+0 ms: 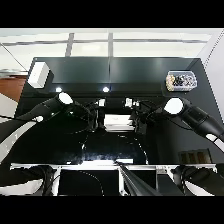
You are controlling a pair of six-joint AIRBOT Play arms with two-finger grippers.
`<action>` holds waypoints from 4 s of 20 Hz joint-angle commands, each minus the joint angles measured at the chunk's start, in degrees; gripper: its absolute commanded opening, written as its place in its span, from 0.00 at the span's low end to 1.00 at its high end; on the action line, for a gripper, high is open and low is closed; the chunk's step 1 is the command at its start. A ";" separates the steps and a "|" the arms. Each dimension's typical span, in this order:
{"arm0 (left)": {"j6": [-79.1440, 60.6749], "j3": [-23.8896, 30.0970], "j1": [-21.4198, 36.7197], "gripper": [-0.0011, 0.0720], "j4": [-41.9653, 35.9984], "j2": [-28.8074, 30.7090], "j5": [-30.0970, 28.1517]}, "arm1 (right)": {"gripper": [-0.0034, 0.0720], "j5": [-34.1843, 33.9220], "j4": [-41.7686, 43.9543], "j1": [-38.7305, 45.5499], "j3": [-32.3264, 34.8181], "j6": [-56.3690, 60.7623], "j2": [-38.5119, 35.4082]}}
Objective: Fold the box and place the chain.
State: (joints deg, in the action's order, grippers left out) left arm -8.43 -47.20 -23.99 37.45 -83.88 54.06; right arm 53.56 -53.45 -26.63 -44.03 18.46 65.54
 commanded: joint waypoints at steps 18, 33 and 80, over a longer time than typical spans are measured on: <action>-0.09 0.00 0.00 0.50 0.02 0.00 -0.02 | 0.09 0.15 19.98 2.91 -1.18 45.03 0.96; -0.09 0.00 0.00 0.50 0.02 0.00 -0.04 | 0.09 -3.08 20.24 2.93 2.23 52.04 8.20; 0.92 -6.29 -8.11 0.99 -5.97 1.66 0.31 | 0.09 2.73 18.86 21.40 2.05 51.87 -10.16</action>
State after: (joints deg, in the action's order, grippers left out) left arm -7.42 -53.36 -31.33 32.08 -81.84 54.46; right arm 56.53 -34.57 -5.26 -41.93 70.32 55.44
